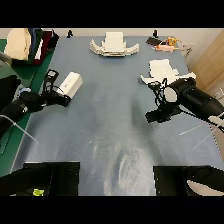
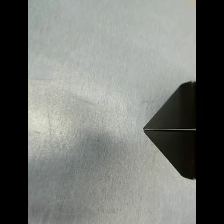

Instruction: Fold the box.

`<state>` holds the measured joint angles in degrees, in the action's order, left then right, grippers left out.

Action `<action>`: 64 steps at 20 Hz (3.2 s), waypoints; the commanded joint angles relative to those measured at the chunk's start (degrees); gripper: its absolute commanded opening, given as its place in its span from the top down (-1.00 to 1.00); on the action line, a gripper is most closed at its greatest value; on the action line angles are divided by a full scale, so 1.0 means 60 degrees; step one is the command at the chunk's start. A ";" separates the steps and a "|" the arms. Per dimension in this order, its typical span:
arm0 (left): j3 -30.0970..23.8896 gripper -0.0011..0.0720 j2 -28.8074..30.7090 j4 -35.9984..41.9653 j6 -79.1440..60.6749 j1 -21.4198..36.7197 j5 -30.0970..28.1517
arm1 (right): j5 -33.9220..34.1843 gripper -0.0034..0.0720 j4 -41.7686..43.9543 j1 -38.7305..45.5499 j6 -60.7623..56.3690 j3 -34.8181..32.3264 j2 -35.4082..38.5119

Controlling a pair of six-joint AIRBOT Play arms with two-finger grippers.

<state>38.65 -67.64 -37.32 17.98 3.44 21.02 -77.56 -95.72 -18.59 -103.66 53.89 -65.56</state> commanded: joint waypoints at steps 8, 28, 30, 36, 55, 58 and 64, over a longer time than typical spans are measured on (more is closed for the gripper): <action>0.6178 -0.15 -0.5125 -0.0353 0.1810 0.0568 -0.0747 | 0.0000 0.90 0.0004 -0.0004 0.0000 0.0004 -0.0004; 1.0269 -0.15 -0.8313 -0.3927 0.4870 0.0856 0.0408 | 0.0000 0.90 0.0004 -0.0004 0.0000 0.0004 -0.0004; 1.0269 -0.16 -0.8313 -0.3927 0.4870 0.0856 0.0240 | 0.0000 0.90 0.0004 -0.0004 0.0000 0.0004 -0.0004; 1.0265 -0.15 -0.8313 -0.3821 0.4918 0.0852 0.0182 | 0.0000 0.90 0.0004 -0.0004 0.0000 0.0004 -0.0004; 1.0346 -0.93 -0.7635 -0.3905 0.4940 0.1067 0.2113 | 0.0000 0.90 0.0004 -0.0004 0.0000 0.0004 -0.0004; 1.0353 -0.93 -0.6736 -0.4371 0.4954 0.1304 0.4011 | 0.0000 0.90 0.0004 -0.0004 0.0000 0.0004 -0.0004; 1.0353 -0.93 -0.4430 -0.5938 0.7042 0.1453 0.7577 | 0.0000 0.90 0.0004 -0.0004 0.0000 0.0004 -0.0004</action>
<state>100.75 -100.18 -69.52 54.15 11.79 54.43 -77.54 -95.72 -18.59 -103.66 53.89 -65.56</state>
